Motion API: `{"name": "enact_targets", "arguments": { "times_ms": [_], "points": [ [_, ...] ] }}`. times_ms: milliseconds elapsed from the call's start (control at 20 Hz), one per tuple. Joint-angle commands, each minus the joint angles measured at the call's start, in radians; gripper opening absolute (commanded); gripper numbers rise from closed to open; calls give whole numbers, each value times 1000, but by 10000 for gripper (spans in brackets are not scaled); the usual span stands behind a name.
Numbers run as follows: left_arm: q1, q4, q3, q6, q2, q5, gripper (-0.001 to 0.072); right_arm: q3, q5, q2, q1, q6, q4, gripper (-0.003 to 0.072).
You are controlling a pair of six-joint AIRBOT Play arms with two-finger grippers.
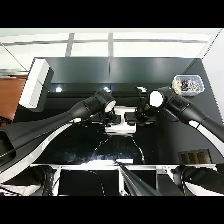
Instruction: Fold the box and place the chain.
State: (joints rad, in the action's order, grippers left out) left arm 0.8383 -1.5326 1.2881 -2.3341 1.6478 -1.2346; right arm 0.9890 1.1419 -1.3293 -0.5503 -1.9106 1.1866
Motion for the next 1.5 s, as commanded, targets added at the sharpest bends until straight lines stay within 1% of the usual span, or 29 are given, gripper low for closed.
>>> {"name": "enact_targets", "arguments": {
  "times_ms": [0,50,100,150,400,600,700,800,900,1300,1450],
  "points": [
    [-1,0,0,0,1,0,29,1,-6,-14,-3,-16,-4,318],
    [-1,0,0,0,1,0,30,1,-6,-21,-3,-32,1,308],
    [-1,0,0,0,1,0,29,1,-8,-26,-3,-57,18,248],
    [-1,0,0,0,1,1,29,1,-9,-32,-8,-73,39,236],
    [-1,0,0,0,1,0,29,1,-30,-56,-50,-99,59,238],
    [0,0,0,0,1,0,29,1,-36,-61,-58,-158,135,237],
    [-1,0,0,0,1,0,29,23,-15,-82,-85,-158,152,237],
    [-1,0,0,0,1,0,29,54,6,-111,-128,-164,200,237],
    [-1,0,0,0,1,-1,29,66,18,-125,-148,-217,240,237],
    [-1,0,0,0,1,0,29,66,37,-126,-145,-218,239,238],
    [-1,0,0,0,1,-1,29,66,42,-124,-121,-217,226,239]
  ]
}}
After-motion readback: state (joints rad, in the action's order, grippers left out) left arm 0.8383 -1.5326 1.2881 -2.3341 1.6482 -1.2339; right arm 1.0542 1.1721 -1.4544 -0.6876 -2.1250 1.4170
